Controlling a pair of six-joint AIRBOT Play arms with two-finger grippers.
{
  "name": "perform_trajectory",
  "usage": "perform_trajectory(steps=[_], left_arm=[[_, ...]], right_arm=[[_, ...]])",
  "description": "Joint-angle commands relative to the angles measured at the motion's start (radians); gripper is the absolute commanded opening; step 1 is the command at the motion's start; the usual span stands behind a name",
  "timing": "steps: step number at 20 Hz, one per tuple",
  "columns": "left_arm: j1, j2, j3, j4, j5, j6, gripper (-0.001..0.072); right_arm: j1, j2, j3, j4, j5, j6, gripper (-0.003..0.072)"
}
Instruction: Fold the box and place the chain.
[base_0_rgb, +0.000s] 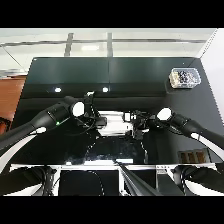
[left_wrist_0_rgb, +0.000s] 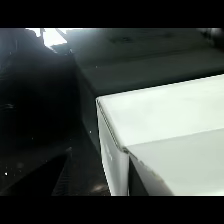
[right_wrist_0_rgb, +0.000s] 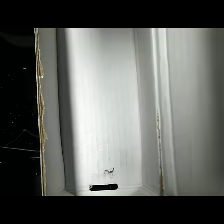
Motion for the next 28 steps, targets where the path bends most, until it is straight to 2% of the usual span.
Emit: perform_trajectory(steps=[1,2,5,8,17,26,27,28], left_arm=[[-0.066,-0.008,0.02,0.13,-0.017,-0.146,0.0382],[-0.086,-0.021,0.041,0.162,-0.042,-0.164,0.0347],[-0.158,-0.084,0.129,0.246,-0.104,-0.215,0.0347],[-0.187,-0.143,0.176,0.245,-0.112,-0.266,0.0347],[-0.188,-0.157,0.182,0.279,-0.153,-0.348,0.0347],[-0.153,-0.157,0.182,0.233,-0.148,-0.372,0.0345],[-0.153,-0.158,0.182,0.233,-0.147,-0.372,0.0324],[-0.153,-0.158,0.182,0.233,-0.148,-0.372,0.023]], right_arm=[[0.001,-0.001,0.0,0.0,0.0,0.0,0.0009],[0.001,-0.001,0.0,0.0,0.0,0.0,0.0009],[0.001,-0.001,0.0,0.0,0.0,0.0,0.0009],[0.001,-0.001,0.0,0.0,0.0,0.0,0.0009],[0.001,-0.001,0.0,0.0,0.0,0.0,0.0009],[0.001,-0.001,0.0,0.0,0.0,0.0,0.0009],[0.001,-0.001,0.0,0.0,0.0,0.0,0.0009],[0.001,-0.001,0.0,0.0,0.0,0.0,0.0009]])
